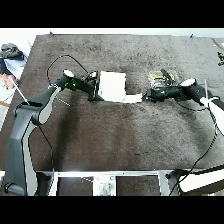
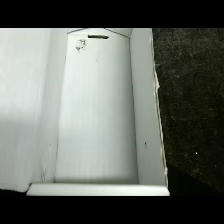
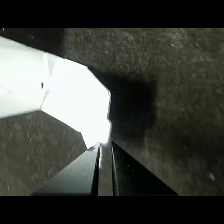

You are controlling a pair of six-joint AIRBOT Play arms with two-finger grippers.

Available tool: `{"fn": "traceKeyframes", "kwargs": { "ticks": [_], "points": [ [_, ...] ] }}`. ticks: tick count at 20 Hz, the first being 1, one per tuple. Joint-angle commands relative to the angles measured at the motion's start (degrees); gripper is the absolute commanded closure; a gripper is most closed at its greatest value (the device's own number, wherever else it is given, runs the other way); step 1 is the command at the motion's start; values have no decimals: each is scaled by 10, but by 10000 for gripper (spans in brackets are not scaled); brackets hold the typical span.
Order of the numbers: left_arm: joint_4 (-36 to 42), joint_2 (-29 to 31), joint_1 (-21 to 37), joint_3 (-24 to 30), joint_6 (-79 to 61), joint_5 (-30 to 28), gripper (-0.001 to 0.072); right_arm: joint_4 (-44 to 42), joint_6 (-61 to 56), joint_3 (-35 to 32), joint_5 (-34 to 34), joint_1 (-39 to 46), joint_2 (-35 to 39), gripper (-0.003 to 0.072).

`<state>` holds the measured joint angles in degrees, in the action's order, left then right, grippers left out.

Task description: Fold the box and place the chain.

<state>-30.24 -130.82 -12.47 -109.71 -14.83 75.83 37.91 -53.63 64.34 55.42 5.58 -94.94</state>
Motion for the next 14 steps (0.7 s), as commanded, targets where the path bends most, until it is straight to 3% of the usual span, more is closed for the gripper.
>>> {"fn": "traceKeyframes", "kwargs": {
  "ticks": [1, 5, 8, 14],
  "points": [
    [0, 0, 0, 0, 0, 0, 253, -52, 22, -14, -22, -18, -25, 594],
    [0, 0, 0, 0, 0, 0, 253, -108, 71, -14, 14, -25, -25, 594],
    [0, 0, 0, 0, 0, 0, 253, -83, 71, -14, 52, 13, 15, 593],
    [0, 0, 0, 0, 0, 0, 253, -31, 51, -14, 28, 64, 39, 575]
  ]
}}
